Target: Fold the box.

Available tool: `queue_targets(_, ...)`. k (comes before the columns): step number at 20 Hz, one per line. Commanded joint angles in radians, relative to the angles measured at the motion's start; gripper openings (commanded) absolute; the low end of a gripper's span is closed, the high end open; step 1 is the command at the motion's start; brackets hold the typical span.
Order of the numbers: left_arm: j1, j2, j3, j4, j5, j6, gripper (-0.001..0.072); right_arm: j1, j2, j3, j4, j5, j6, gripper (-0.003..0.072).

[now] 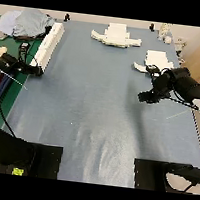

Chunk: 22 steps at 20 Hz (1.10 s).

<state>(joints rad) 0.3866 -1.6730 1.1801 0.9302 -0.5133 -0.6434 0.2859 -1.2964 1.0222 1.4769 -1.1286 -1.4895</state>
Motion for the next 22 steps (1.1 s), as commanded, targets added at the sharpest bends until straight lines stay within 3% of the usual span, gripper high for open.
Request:
queue_targets(1,0.000,-0.005,0.002,0.001,0.005,-0.001,0.0420,0.000,-0.001,0.001,0.000,0.000,0.000,0.0004)
queue_targets(7,0.000,-0.005,0.002,-0.011,0.016,0.000,0.0421,0.000,-0.001,0.001,0.000,0.000,0.000,0.0004)
queue_targets(8,0.000,-0.005,0.002,-0.011,0.014,0.000,0.0495,0.000,-0.001,0.001,0.000,0.000,0.000,0.0004)
queue_targets(9,0.000,-0.004,0.002,-0.010,0.013,-0.005,0.0687,0.000,-0.001,0.001,0.000,0.001,0.000,0.0004)
queue_targets(15,0.022,0.079,0.004,0.068,-0.068,-0.006,0.0697,0.000,-0.001,0.001,0.000,0.000,0.000,0.0004)
queue_targets(22,0.045,0.400,0.004,0.124,-0.305,-0.056,0.0696,0.000,-0.001,0.001,0.000,0.000,0.000,0.0004)
